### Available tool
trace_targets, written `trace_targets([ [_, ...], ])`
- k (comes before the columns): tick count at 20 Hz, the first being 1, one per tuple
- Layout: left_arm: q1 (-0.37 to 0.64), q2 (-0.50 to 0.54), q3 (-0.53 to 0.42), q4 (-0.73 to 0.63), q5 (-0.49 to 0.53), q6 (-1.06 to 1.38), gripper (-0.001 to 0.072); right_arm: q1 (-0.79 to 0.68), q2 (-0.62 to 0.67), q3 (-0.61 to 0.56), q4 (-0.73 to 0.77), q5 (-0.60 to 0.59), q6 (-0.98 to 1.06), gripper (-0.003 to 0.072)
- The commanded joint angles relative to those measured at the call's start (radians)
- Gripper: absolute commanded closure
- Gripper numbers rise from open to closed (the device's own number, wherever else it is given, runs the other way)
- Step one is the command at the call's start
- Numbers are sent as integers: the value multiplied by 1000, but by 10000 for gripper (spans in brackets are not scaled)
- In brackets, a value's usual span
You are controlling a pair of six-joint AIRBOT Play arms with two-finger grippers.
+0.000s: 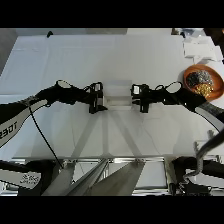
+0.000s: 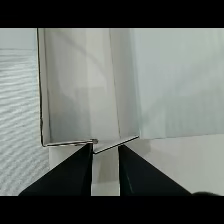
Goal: Fold the box and place the chain.
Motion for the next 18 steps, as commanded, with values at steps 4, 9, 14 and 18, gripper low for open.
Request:
trace_targets([
  [4, -1, 0, 0, -2, 4, 0, 495, 1, -2, 0, 61, 42, -69, 397],
  [9, -1, 0, 0, -2, 4, 1, 495, 1, -2, 0, 61, 34, -69, 472],
  [14, -1, 0, 0, -2, 4, 0, 495, 1, -2, 0, 61, 16, -69, 325],
  [18, -1, 0, 0, -2, 4, 0, 495, 1, -2, 0, 61, 6, -69, 292],
])
